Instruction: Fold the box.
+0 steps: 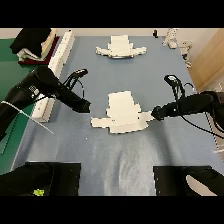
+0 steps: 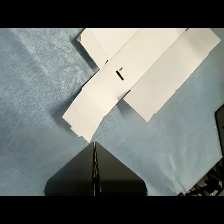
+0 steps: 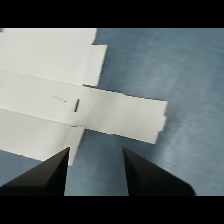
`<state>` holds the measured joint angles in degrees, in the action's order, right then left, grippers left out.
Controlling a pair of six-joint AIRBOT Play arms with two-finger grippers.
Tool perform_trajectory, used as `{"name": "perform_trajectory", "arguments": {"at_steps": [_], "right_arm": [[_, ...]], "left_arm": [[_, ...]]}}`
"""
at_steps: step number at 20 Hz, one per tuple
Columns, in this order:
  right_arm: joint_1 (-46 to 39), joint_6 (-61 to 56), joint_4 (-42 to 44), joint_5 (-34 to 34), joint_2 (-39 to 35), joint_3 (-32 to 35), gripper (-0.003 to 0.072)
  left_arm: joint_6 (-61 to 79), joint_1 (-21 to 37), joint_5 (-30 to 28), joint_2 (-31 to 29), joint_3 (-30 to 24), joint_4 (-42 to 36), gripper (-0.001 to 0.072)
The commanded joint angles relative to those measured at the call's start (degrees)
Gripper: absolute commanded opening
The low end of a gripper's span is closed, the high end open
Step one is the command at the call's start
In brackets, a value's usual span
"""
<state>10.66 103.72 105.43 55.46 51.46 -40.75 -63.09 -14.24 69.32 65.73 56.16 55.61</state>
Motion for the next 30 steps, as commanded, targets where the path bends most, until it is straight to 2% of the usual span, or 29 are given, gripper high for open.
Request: {"name": "perform_trajectory", "arguments": {"at_steps": [1,4,7,9,10,15,21,25,30], "right_arm": [[-2.75,-5.99,-10.40,-0.52,1.81,-1.46,0.0506],[-8.85,-5.38,-6.95,0.52,5.20,-2.78,0.0505],[-15.74,1.40,4.57,7.80,11.43,-6.73,0.0506],[-19.04,1.79,8.52,11.72,15.87,-9.75,0.0503],[-20.31,1.79,10.03,13.70,18.10,-11.28,0.0411],[-22.95,3.58,12.96,18.91,25.66,-15.45,0.0404],[-23.45,13.38,23.02,20.96,31.65,-15.85,0.0404],[-23.45,16.59,25.57,19.08,35.19,-15.85,0.0404],[-23.50,18.12,26.12,18.73,35.67,-16.68,0.0404]], "left_arm": [[0.28,0.02,-0.35,0.04,-0.61,-0.07,0.0014],[0.31,0.02,-0.39,0.04,-0.61,-0.07,0.0014],[0.28,0.02,-0.48,0.04,-0.61,-0.09,0.0014],[0.28,0.02,-0.83,0.04,-0.61,-0.09,0.0013],[0.28,0.02,-1.01,0.04,-0.61,-0.09,0.0014],[0.28,0.04,-1.40,0.04,-0.61,-0.09,0.0014],[0.28,0.02,-1.44,0.04,-0.61,-0.09,0.0014],[0.26,0.02,-1.38,0.04,-0.61,-0.09,0.0014],[0.28,0.02,-1.40,0.04,-0.61,-0.11,0.0014]]}}
